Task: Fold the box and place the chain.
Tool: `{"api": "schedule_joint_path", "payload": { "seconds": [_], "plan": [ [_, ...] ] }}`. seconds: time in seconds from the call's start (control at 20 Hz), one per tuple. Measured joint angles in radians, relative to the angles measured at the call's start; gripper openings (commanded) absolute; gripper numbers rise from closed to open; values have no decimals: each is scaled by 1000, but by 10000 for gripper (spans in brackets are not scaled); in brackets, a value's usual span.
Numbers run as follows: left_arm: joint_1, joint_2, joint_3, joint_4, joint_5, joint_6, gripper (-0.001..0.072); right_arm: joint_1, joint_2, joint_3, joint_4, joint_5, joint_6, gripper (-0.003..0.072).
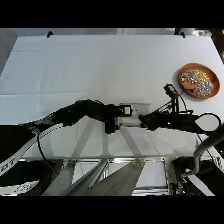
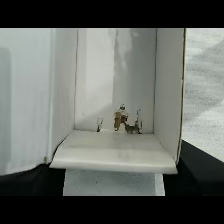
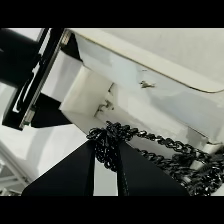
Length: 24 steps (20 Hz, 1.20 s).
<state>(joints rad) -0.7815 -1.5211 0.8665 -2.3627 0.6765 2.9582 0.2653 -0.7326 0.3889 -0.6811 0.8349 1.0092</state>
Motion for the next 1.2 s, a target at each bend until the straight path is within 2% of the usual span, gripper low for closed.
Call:
{"api": "schedule_joint_path", "payload": {
  "seconds": [0.25,0.6,0.65,0.75,0.85,1.05,1.2],
  "plan": [
    [0,0,0,0,0,0,73,120,-64,0,-3,-109,-17,13],
    [0,0,0,0,0,0,73,187,-133,0,-24,-169,-19,16],
    [0,0,0,0,0,0,73,190,-138,0,-26,-175,-18,31],
    [0,0,0,0,0,0,73,192,-149,0,-27,-183,-15,135],
    [0,0,0,0,0,0,73,194,-159,0,-29,-188,-5,182],
    [0,0,0,0,0,0,73,195,-167,19,-30,-193,40,182],
    [0,0,0,0,0,0,73,187,-168,72,-42,-149,62,182]
  ]
}}
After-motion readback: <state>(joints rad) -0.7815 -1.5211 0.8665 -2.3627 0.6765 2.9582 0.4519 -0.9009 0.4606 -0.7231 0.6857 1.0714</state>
